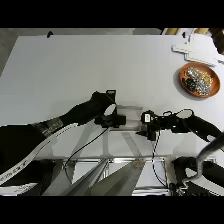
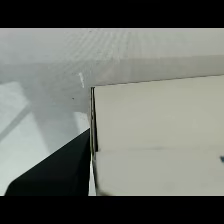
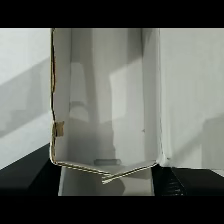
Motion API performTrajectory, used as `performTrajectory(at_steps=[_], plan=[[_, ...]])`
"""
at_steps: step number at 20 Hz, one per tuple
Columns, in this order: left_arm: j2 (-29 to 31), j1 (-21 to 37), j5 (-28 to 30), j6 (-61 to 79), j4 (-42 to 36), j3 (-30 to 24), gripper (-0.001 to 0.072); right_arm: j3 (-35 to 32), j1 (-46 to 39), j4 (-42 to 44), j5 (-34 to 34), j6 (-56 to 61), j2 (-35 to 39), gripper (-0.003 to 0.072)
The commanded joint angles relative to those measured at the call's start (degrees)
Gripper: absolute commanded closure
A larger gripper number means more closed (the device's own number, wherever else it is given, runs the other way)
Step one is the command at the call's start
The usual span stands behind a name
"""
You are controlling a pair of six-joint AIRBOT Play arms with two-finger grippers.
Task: Fold the box and place the chain.
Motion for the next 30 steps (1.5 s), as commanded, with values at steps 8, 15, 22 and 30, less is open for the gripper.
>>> performTrajectory(at_steps=[8, 15, 22, 30], plan=[[-4.7, -1.1, -8.7, -3.1, 3.8, 5.9, 0.0546, 0.0, 0.0, 0.0, 0.0, 0.0, 0.0, 0.0275], [-4.7, -1.1, -8.7, -5.9, 4.5, 5.9, 0.0695, 0.0, 0.0, 0.0, 0.0, 0.0, 0.0, 0.0275], [-2.8, 0.8, -10.6, -4.9, 4.9, 5.9, 0.0503, 0.0, 0.0, 0.0, 0.0, 0.0, 0.0, 0.0275], [-3.1, 0.0, -8.4, -3.6, 4.5, 4.8, 0.0705, 0.0, 0.0, 0.0, 0.0, 0.0, 0.0, 0.0275]])
